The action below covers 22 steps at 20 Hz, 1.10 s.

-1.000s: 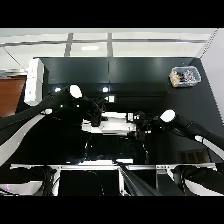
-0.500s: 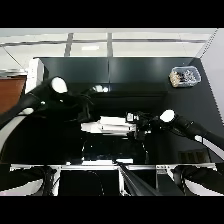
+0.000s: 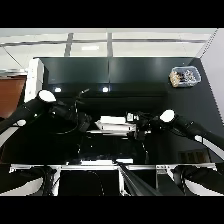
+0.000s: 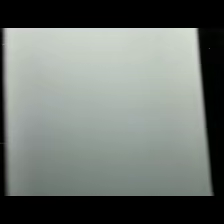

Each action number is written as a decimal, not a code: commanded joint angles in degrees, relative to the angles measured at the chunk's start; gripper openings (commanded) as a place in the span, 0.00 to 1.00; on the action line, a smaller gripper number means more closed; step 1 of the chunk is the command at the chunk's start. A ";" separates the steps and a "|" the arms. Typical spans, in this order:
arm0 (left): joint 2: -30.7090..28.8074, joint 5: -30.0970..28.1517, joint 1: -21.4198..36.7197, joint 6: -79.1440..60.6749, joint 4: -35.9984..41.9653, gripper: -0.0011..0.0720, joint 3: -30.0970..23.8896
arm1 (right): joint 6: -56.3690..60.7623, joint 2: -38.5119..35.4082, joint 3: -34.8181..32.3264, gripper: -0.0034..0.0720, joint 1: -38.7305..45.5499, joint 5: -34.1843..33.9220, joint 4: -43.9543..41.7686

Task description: Fold the box and place the chain.

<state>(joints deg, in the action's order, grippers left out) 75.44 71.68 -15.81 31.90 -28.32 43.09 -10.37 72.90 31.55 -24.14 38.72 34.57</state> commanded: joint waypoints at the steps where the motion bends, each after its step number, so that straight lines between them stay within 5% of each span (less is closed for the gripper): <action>1: 0.00 -21.73 -1.14 -7.67 19.08 0.05 -2.82 | 0.00 0.00 0.00 0.07 0.00 -0.02 -0.02; 4: 1.70 -33.22 -2.69 -7.93 16.52 0.05 -2.27 | 0.00 0.00 0.00 0.07 0.00 -0.02 -0.02; 12: 8.00 -25.27 -4.68 -4.44 6.64 0.05 -2.21 | 0.00 0.00 0.00 0.07 0.00 0.00 -0.02; 17: -4.42 -23.21 3.80 -4.24 1.86 0.05 -1.95 | 0.00 0.00 0.00 0.07 0.00 0.00 -0.02; 22: -18.12 -9.88 9.66 -22.27 -0.44 0.06 -7.78 | 0.00 0.00 0.00 0.07 0.00 0.00 -0.02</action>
<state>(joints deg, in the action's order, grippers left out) 63.44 54.61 -8.80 21.28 -27.03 38.39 -10.37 72.90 31.55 -24.14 38.70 34.54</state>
